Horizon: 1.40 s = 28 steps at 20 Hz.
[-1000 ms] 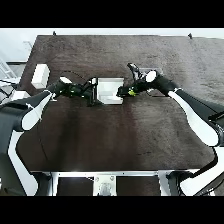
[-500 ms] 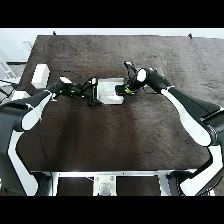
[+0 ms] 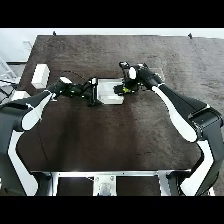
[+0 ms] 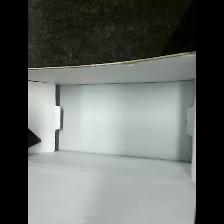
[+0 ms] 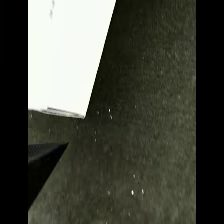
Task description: Fold the box and place the chain.
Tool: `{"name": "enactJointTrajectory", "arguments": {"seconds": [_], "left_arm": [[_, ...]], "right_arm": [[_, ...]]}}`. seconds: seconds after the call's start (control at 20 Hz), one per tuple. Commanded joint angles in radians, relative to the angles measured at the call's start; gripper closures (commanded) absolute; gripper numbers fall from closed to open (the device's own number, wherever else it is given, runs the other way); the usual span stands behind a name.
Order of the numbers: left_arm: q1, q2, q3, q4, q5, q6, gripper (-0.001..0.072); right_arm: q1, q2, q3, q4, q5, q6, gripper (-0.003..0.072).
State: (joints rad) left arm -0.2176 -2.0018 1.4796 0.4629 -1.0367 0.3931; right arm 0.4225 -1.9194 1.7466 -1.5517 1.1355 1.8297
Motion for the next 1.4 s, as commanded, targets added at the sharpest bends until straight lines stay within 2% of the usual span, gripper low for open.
{"name": "enactJointTrajectory", "arguments": {"seconds": [0.0, 0.4, 0.7, 0.75, 0.8, 0.9, 0.95, 1.0, 1.05, 1.2, 1.25, 1.35], "left_arm": [[0.000, 0.000, 0.000, 0.000, 0.000, 0.000, 0.0308], [0.000, 0.000, 0.000, 0.000, -0.001, 0.000, 0.0308], [0.000, 0.000, 0.000, 0.000, 0.000, 0.000, 0.0308], [0.000, 0.000, 0.000, 0.000, 0.000, 0.000, 0.0308], [0.000, 0.000, 0.000, 0.000, 0.000, 0.000, 0.0308], [0.000, 0.000, 0.000, 0.000, 0.000, 0.000, 0.0308], [0.000, 0.000, 0.000, 0.000, 0.000, 0.000, 0.0308], [0.000, 0.000, 0.000, 0.000, 0.000, 0.000, 0.0308], [0.000, 0.000, 0.000, 0.000, 0.000, 0.000, 0.0308], [0.000, 0.000, 0.000, 0.000, 0.000, 0.000, 0.0308], [0.000, 0.000, 0.000, 0.000, 0.000, 0.000, 0.0309], [0.000, 0.000, 0.000, 0.000, 0.000, 0.000, 0.0308]], "right_arm": [[0.004, -0.021, 0.055, -0.070, 0.063, 0.022, 0.0237], [0.018, -0.049, 0.068, -0.084, 0.107, 0.056, 0.0248], [0.038, -0.080, 0.088, -0.084, 0.109, 0.082, 0.0288], [0.039, -0.082, 0.088, -0.084, 0.110, 0.082, 0.0325], [0.039, -0.083, 0.088, -0.084, 0.111, 0.090, 0.0326], [0.039, -0.083, 0.095, -0.083, 0.111, 0.102, 0.0395], [0.040, -0.083, 0.101, -0.083, 0.112, 0.108, 0.0398], [0.040, -0.083, 0.107, -0.077, 0.112, 0.108, 0.0466], [0.040, -0.083, 0.112, -0.056, 0.113, 0.109, 0.0493], [0.047, -0.084, 0.114, -0.038, 0.115, 0.109, 0.0504], [0.050, -0.084, 0.114, -0.038, 0.115, 0.109, 0.0548], [0.054, -0.084, 0.114, -0.038, 0.115, 0.128, 0.0565]]}}
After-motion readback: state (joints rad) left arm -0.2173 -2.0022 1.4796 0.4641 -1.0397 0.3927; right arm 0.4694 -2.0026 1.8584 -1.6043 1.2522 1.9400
